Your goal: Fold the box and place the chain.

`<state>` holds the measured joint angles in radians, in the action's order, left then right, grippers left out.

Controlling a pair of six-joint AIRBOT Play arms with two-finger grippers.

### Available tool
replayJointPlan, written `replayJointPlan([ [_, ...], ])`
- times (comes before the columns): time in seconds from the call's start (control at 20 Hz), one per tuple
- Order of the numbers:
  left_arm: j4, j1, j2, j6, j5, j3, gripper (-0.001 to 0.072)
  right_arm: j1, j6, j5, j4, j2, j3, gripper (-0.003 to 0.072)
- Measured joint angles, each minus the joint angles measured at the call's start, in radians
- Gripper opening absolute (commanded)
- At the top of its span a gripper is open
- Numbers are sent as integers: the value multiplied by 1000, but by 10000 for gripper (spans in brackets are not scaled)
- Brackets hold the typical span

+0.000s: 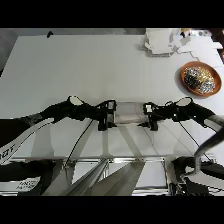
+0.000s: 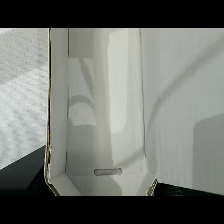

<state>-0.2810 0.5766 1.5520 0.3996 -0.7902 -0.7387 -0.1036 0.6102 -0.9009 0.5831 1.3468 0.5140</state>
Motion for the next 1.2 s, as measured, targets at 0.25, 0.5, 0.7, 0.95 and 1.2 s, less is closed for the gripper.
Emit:
replayJointPlan([
  [0.25, 0, 0, 0, 0, 0, 0, 209, 0, 0, 0, 0, 0, 0, 440],
  [0.5, 6, 1, 0, -3, 10, 0, 209, 0, -10, 2, 12, 0, 0, 691],
  [0.7, 4, 1, 0, -2, 7, -1, 209, 0, -46, 0, 30, -2, 0, 691],
  [0.95, 0, 1, 0, 1, 3, -1, 209, 0, -161, 0, 115, -42, 0, 662],
  [1.2, 0, 1, 0, 0, 0, -1, 208, 0, -336, -2, 328, -158, 0, 647],
])
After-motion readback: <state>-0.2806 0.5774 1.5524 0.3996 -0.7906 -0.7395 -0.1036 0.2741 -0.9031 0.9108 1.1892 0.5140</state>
